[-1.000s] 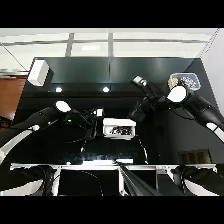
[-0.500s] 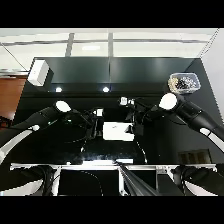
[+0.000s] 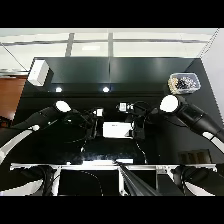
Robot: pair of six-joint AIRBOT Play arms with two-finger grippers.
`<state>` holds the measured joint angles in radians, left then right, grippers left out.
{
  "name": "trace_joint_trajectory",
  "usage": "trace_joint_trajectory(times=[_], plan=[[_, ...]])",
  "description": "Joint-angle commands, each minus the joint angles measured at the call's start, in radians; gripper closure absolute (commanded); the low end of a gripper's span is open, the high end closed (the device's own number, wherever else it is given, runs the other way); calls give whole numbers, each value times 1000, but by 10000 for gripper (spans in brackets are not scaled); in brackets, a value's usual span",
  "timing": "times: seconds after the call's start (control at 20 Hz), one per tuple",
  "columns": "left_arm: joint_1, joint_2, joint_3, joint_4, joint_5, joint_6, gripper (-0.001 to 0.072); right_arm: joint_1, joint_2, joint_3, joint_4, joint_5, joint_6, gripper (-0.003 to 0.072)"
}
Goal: Fold the box and place the chain.
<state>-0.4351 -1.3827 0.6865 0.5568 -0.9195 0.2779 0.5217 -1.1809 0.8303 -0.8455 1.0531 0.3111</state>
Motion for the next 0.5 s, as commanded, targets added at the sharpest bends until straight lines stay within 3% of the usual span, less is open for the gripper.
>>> trace_joint_trajectory(times=[0.0,0.1,0.25,0.45], plan=[[0,0,0,1,-1,1,239,2,3,-31,-5,-70,19,23],[0,0,0,3,-3,1,240,2,3,-35,-2,-87,19,167],[0,-1,0,4,-5,1,239,2,5,-35,8,-89,27,250],[0,-1,0,4,-5,1,239,2,12,-35,7,-89,64,272]])
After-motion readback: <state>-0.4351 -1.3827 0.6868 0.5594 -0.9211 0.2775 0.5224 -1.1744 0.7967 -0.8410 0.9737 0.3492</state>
